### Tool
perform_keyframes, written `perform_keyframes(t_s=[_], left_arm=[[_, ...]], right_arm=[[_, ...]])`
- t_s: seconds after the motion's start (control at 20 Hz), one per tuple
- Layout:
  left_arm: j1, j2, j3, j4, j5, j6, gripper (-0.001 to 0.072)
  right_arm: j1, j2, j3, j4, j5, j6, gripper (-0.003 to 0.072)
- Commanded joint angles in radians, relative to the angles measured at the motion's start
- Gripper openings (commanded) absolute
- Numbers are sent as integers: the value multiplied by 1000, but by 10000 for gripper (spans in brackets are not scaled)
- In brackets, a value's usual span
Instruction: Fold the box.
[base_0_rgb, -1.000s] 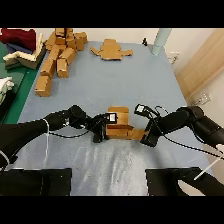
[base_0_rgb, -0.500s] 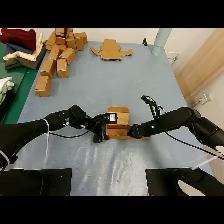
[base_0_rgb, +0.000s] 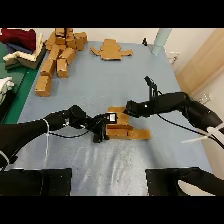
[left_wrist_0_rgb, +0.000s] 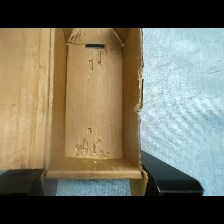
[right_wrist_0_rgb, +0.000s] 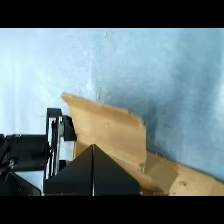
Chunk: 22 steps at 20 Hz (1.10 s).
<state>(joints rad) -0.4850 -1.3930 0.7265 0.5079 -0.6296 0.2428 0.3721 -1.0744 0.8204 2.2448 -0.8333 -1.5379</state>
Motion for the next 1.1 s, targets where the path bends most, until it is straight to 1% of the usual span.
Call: perform_keyframes(t_s=[0.0,0.2,0.4,0.55,0.85,1.05], left_arm=[[0,0,0,0,0,0,401],[0,0,0,0,0,0,400],[0,0,0,0,0,0,401],[0,0,0,0,0,0,400],[0,0,0,0,1,0,401],[0,0,0,0,0,0,401]], right_arm=[[-4,-127,72,5,-30,-60,2],[-3,-253,72,4,-75,-172,2],[-3,-305,71,4,-74,-253,2],[-2,-321,71,4,-76,-262,3],[40,-321,65,-4,-68,-278,2],[39,-317,66,-10,-64,-278,3]])
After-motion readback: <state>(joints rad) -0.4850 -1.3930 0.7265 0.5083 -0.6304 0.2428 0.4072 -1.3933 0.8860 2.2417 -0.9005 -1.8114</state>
